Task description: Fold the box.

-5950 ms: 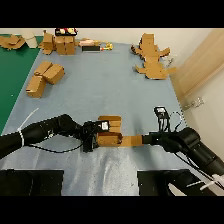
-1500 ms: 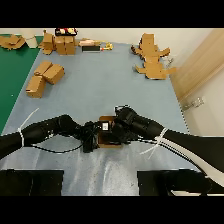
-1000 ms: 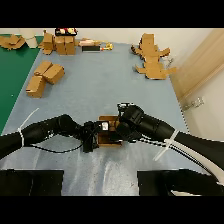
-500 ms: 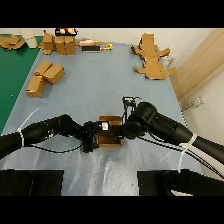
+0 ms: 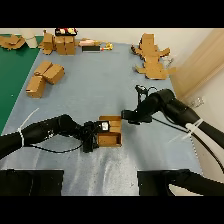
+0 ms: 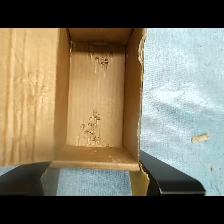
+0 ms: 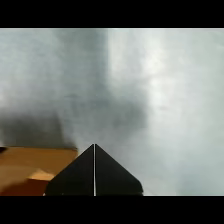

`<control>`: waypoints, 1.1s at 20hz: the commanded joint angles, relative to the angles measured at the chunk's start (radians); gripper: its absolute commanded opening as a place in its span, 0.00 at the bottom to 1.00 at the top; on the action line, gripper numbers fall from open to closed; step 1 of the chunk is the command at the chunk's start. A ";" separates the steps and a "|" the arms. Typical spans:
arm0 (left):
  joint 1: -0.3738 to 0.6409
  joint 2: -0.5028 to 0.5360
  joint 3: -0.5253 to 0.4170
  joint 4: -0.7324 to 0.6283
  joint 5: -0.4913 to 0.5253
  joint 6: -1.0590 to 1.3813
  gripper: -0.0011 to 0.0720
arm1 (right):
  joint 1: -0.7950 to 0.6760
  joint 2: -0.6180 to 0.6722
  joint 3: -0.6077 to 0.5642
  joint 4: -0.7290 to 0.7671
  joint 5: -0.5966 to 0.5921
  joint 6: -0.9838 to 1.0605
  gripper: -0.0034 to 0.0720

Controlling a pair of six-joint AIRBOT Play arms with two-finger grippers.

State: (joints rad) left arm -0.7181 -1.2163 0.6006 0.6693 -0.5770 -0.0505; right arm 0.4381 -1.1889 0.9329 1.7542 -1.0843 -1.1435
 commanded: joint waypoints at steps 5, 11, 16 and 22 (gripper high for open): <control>0.001 0.001 0.001 0.000 0.000 0.000 0.76 | -0.314 -0.301 0.001 1.048 -0.195 -0.995 0.05; 0.001 0.001 0.001 0.000 0.000 0.000 0.76 | -0.220 -0.251 -0.031 1.057 -0.285 -1.186 0.05; 0.001 0.001 0.001 0.000 0.000 0.000 0.76 | -0.087 -0.074 -0.230 0.965 -0.097 -1.257 0.05; 0.001 0.001 0.001 0.000 0.000 0.000 0.76 | 0.086 0.185 -0.361 0.835 0.286 -1.369 0.05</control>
